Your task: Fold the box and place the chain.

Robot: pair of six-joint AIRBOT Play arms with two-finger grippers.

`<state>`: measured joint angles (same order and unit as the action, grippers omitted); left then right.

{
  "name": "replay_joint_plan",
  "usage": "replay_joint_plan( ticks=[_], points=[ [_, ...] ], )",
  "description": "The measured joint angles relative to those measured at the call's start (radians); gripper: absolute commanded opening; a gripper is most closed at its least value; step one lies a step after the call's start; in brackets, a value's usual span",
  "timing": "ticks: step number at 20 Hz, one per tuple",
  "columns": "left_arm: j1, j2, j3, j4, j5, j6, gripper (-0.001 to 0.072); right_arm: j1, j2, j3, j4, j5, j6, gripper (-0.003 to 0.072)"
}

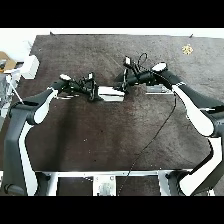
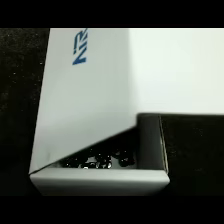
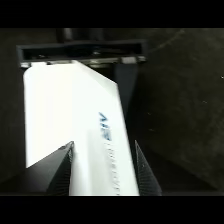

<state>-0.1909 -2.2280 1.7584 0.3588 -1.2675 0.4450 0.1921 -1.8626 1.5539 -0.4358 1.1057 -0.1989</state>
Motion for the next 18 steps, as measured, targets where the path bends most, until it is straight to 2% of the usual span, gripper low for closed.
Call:
replay_joint_plan(
  ticks=[3,6,7,10,11,12,14,15,17,18],
  points=[
    [0.0,0.0,0.0,0.0,0.001,0.0,0.0163,0.001,-0.002,0.0,0.018,0.059,0.01,0.0438],
    [0.0,0.0,0.0,-0.001,0.002,0.0,0.0163,0.0,-0.018,0.0,0.012,0.063,0.016,0.0441],
    [0.0,0.0,0.0,-0.001,0.002,0.0,0.0163,0.0,-0.026,0.0,0.006,0.059,0.016,0.0501],
    [0.0,0.0,0.0,-0.001,0.002,0.0,0.0162,0.0,-0.046,0.0,-0.002,0.034,0.017,0.0523],
    [0.0,0.0,0.0,-0.001,0.002,0.0,0.0163,0.001,-0.05,0.0,-0.005,0.026,0.016,0.0648],
    [0.0,0.0,0.0,-0.001,0.002,0.0,0.0163,0.0,-0.053,0.0,-0.006,0.013,0.009,0.0678],
    [0.0,0.0,0.0,-0.001,0.002,0.0,0.0163,0.0,-0.057,0.0,-0.007,0.003,-0.006,0.0674],
    [0.0,0.0,0.0,-0.001,0.002,0.0,0.0163,0.001,-0.058,0.0,-0.007,-0.001,-0.012,0.0617],
    [0.0,0.0,0.0,-0.001,0.002,-0.001,0.0163,0.002,-0.058,0.0,-0.008,-0.017,-0.019,0.0614],
    [0.0,0.0,0.0,-0.001,0.003,-0.001,0.0163,0.002,-0.058,0.0,-0.008,-0.027,-0.024,0.0559]
  ],
)
